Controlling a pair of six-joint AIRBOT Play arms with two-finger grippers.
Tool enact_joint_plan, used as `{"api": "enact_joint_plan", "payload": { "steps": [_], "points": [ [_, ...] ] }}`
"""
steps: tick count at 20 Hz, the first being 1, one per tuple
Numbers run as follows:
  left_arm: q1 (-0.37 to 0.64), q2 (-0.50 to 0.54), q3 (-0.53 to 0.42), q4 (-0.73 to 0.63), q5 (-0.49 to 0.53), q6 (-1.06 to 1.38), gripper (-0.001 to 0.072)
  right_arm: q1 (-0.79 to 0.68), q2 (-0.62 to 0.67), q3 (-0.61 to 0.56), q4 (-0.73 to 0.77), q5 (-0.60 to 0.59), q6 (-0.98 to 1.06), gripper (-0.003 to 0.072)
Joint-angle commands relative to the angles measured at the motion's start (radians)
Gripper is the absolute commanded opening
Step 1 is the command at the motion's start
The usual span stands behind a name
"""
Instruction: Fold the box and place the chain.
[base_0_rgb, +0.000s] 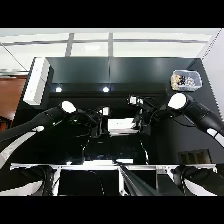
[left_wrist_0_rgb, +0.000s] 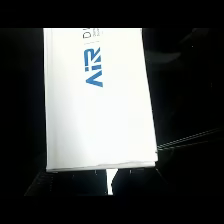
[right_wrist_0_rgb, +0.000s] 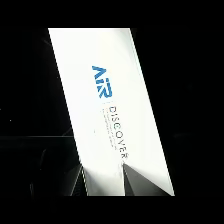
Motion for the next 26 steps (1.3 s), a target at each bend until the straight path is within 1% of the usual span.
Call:
{"api": "enact_joint_plan", "payload": {
  "steps": [1, 3, 6, 7, 8, 9, 10, 11, 13, 14, 15, 16, 19, 22, 26],
  "points": [
    [0.0, 0.0, 0.0, 0.0, 0.002, 0.0, 0.0441, 0.0, 0.011, 0.002, -0.002, 0.006, 0.026, 0.0305],
    [0.0, 0.0, 0.0, 0.0, 0.002, 0.0, 0.0441, -0.002, 0.043, 0.017, -0.007, 0.031, 0.069, 0.0305],
    [0.0, 0.001, 0.0, 0.0, -0.001, -0.001, 0.0443, -0.048, 0.121, 0.033, -0.01, 0.173, 0.303, 0.0303],
    [0.0, 0.001, 0.0, 0.0, -0.001, -0.001, 0.0443, -0.074, 0.136, 0.031, -0.009, 0.229, 0.388, 0.0274],
    [0.0, 0.001, 0.0, 0.0, -0.001, -0.001, 0.0443, -0.097, 0.138, 0.02, -0.008, 0.259, 0.464, 0.0034],
    [0.0, 0.001, 0.0, 0.0, -0.001, -0.001, 0.0443, -0.109, 0.138, -0.013, -0.006, 0.23, 0.558, 0.0017],
    [0.0, 0.001, 0.0, 0.0, -0.001, -0.001, 0.0443, -0.11, 0.138, -0.056, 0.028, 0.183, 0.625, 0.0017],
    [0.0, 0.001, 0.0, 0.0, -0.001, -0.001, 0.0444, -0.11, 0.137, -0.101, 0.149, 0.13, 0.665, 0.0016],
    [0.0, 0.001, 0.0, 0.0, -0.001, -0.004, 0.0444, -0.108, 0.133, -0.156, 0.407, 0.029, 0.63, 0.0016],
    [0.0, 0.001, 0.0, 0.0, 0.0, -0.013, 0.0444, -0.108, 0.127, -0.172, 0.471, -0.034, 0.623, 0.0017],
    [0.0, 0.001, 0.0, 0.0, 0.0, -0.016, 0.0444, -0.108, 0.117, -0.18, 0.482, -0.084, 0.631, 0.0017],
    [0.0, 0.001, 0.0, 0.0, 0.0, -0.016, 0.0444, -0.108, 0.1, -0.183, 0.48, -0.108, 0.652, 0.0017],
    [0.0, 0.001, 0.0, 0.0, 0.0, -0.016, 0.0444, -0.108, 0.023, -0.183, 0.463, -0.102, 0.664, 0.0017],
    [0.0, 0.001, 0.0, 0.0, 0.0, -0.016, 0.0444, -0.108, -0.048, -0.183, 0.405, -0.101, 0.665, 0.0017],
    [0.0, 0.0, 0.0, 0.0, 0.0, -0.016, 0.0444, -0.108, -0.063, -0.183, 0.336, -0.135, 0.709, 0.0017]
  ]
}}
